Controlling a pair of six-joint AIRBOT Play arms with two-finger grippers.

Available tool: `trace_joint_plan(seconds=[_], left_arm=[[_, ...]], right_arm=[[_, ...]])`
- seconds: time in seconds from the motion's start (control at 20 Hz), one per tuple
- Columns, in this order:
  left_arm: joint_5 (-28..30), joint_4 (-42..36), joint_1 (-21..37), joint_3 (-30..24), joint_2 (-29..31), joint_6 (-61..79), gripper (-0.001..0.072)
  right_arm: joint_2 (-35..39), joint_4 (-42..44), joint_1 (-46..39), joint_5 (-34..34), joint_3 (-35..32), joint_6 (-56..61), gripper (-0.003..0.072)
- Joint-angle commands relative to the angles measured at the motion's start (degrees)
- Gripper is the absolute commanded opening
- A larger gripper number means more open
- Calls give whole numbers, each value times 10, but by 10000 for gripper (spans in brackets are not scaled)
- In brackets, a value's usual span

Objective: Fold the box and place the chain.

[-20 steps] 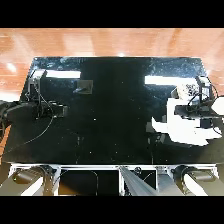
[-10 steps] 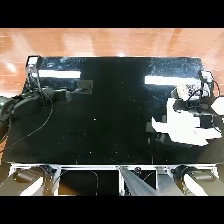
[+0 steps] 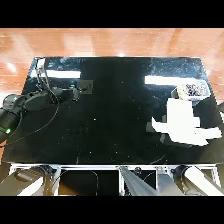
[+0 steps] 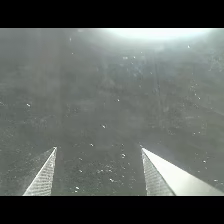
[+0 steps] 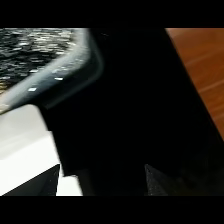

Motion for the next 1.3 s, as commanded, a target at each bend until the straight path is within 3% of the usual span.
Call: trace_joint_plan(seconds=[0.0,0.15,0.4,1.0,1.05,1.15,1.25], left_arm=[[11,-27,-2,0,-16,0,612],[12,-29,0,0,-35,0,612],[16,-34,-1,0,-47,-15,612],[59,-58,-2,0,-47,-14,612],[62,-60,-2,0,-47,-14,612],[67,-59,-2,0,-47,-14,612],[67,-60,-2,0,-47,-15,612]], right_arm=[[-124,52,-155,180,67,-66,615],[-195,-41,-170,217,108,-26,614],[-287,14,-168,346,139,-9,614],[-361,-36,-46,394,166,19,613],[-361,-35,-38,405,166,19,556],[-356,-35,-25,414,166,15,52],[-342,-30,-12,418,162,-2,18]])
